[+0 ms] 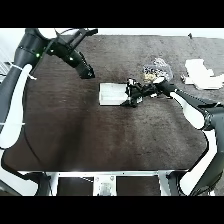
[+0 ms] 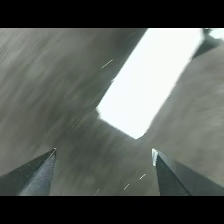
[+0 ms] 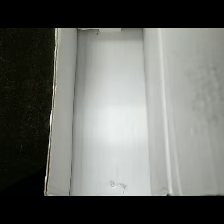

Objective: Fold the box and place the chain.

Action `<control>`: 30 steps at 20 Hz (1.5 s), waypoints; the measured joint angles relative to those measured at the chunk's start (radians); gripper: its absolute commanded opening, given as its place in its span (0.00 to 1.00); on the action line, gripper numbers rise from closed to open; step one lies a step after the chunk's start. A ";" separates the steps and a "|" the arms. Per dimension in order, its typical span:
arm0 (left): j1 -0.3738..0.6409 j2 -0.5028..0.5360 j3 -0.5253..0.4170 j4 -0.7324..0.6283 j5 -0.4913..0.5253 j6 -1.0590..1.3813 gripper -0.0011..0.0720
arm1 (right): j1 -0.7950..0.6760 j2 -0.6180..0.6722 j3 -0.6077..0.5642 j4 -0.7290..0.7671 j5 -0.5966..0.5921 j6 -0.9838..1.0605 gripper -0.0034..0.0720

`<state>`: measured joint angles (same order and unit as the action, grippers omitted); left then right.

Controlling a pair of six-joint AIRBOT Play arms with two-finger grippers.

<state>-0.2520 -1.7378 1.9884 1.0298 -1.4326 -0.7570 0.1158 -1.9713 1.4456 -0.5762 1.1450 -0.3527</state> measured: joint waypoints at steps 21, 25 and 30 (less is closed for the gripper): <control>0.133 -0.180 -0.310 -0.380 0.169 0.805 0.99 | 0.000 0.000 0.000 0.000 0.000 0.000 0.80; 0.114 -0.215 -0.312 -0.377 0.201 0.851 0.99 | 0.000 0.000 0.000 0.000 0.000 0.000 0.80; 0.088 -0.231 -0.312 -0.375 0.212 0.901 0.99 | 0.000 0.000 0.000 0.000 0.000 0.000 0.80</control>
